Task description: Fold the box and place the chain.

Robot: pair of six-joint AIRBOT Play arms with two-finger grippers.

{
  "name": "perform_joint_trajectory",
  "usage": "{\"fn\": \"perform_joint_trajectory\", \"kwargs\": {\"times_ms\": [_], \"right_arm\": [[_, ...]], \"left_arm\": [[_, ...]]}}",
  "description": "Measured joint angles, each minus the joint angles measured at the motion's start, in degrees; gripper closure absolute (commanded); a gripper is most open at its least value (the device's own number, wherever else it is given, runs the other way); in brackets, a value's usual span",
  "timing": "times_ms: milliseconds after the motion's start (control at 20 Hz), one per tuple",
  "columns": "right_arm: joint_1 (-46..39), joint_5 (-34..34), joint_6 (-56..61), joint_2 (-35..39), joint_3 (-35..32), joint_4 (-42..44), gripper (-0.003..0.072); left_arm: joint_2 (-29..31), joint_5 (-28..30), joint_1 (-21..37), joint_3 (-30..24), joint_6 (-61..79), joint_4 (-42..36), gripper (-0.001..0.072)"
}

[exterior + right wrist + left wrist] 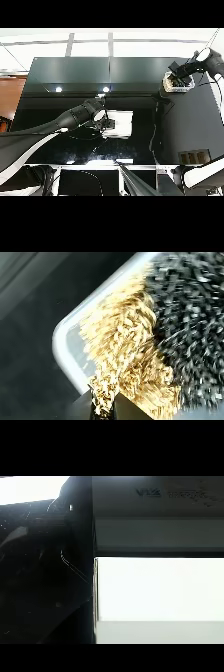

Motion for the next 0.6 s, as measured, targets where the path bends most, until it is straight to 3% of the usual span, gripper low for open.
{"fn": "perform_joint_trajectory", "kwargs": {"times_ms": [250, 600], "right_arm": [[0.0, 3.9, -11.3, 9.9, 1.5, 0.0, 0.068], [0.0, 1.2, -20.6, 28.9, 1.9, 4.8, 0.0679]], "left_arm": [[0.0, -0.1, 0.0, 0.0, 0.0, 0.0, 0.0678], [0.0, -1.1, 0.0, 0.0, 0.0, 0.0, 0.0678]]}}
